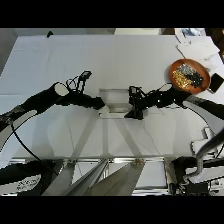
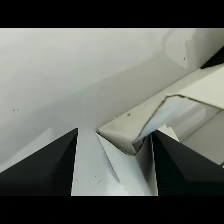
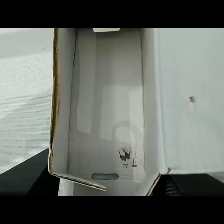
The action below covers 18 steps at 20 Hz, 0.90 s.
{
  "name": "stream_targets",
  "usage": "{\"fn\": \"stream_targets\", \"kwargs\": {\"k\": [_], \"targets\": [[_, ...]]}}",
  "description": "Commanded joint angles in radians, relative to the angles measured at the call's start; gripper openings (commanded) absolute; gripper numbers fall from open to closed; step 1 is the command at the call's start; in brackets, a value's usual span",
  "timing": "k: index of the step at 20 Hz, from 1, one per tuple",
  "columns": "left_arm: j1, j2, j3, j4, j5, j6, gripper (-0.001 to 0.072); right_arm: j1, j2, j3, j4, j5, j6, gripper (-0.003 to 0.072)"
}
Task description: Fold the box and place the chain.
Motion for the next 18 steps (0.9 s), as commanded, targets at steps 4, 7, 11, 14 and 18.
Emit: {"fn": "stream_targets", "kwargs": {"k": [4,7,11,14,18], "targets": [[-0.070,0.000,0.051,0.200,-0.060,-0.171,0.0455,0.000,0.000,0.001,0.000,0.000,0.000,0.0456],[-0.100,0.000,0.069,0.335,-0.072,-0.282,0.0432,0.000,0.000,0.001,0.000,0.000,0.000,0.0456],[-0.117,-0.002,0.094,0.378,-0.101,-0.427,0.0432,0.000,0.000,0.001,0.000,0.000,0.000,0.0456],[-0.146,-0.027,0.167,0.476,-0.179,-0.542,0.0432,0.000,0.000,0.001,0.000,0.000,0.000,0.0456],[-0.191,-0.105,0.298,0.544,-0.294,-0.739,0.0429,0.000,0.000,0.001,0.000,0.000,0.000,0.0456]]}}
